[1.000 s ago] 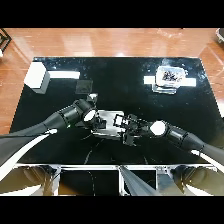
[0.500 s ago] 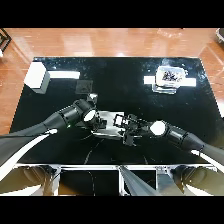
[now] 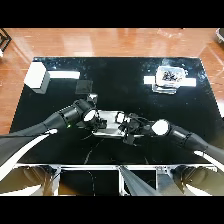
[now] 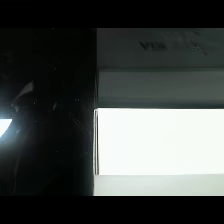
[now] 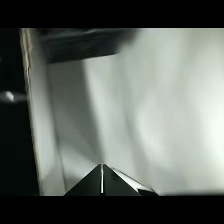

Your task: Fold the box and place the chain.

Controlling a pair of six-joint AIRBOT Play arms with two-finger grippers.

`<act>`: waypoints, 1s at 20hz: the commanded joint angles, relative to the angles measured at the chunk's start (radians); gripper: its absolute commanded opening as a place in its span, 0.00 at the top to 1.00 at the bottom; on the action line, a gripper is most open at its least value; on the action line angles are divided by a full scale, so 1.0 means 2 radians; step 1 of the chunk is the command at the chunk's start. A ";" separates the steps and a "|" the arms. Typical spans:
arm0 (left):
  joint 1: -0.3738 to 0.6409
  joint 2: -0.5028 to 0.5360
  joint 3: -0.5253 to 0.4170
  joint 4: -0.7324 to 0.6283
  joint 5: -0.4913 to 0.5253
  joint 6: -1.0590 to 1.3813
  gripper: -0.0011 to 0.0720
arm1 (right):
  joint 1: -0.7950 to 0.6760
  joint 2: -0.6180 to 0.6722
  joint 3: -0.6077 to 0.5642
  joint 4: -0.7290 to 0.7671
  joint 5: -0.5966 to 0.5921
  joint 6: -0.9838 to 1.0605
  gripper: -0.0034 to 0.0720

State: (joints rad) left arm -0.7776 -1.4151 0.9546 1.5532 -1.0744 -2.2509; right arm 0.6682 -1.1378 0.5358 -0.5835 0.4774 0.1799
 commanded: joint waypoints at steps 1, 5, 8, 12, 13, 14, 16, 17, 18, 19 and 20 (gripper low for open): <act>0.000 0.000 0.000 0.000 -0.002 0.000 0.96 | -0.058 0.050 0.000 -0.021 0.054 0.146 0.93; 0.001 0.000 -0.005 -0.019 0.014 -0.001 0.96 | -0.219 0.146 0.000 -0.065 0.215 0.328 0.93; 0.001 0.000 -0.005 -0.007 0.006 0.001 0.96 | -0.358 0.187 -0.001 -0.139 0.292 0.499 0.93; 0.001 0.000 -0.005 -0.007 0.005 0.002 0.96 | -0.422 0.184 -0.074 -0.150 0.314 0.624 0.92; 0.001 0.000 -0.005 -0.007 0.005 0.002 0.96 | -0.416 0.178 -0.099 -0.131 0.303 0.635 0.92; 0.001 0.000 -0.005 -0.007 0.005 0.002 0.96 | -0.406 0.167 -0.117 -0.103 0.293 0.634 0.93; 0.001 0.000 -0.005 -0.006 0.005 0.002 0.96 | -0.377 0.135 -0.131 -0.058 0.258 0.634 0.92; 0.001 0.000 -0.005 -0.006 0.005 0.002 0.96 | -0.360 0.119 -0.131 -0.042 0.238 0.634 0.93; 0.000 0.000 -0.005 -0.006 0.005 0.002 0.96 | -0.344 0.101 -0.131 -0.028 0.216 0.634 0.93; 0.000 0.000 -0.005 -0.007 0.005 0.002 0.96 | -0.331 0.084 -0.131 -0.014 0.203 0.634 0.93; 0.000 0.000 -0.005 -0.007 0.003 0.002 0.96 | -0.316 0.064 -0.131 0.005 0.192 0.633 0.93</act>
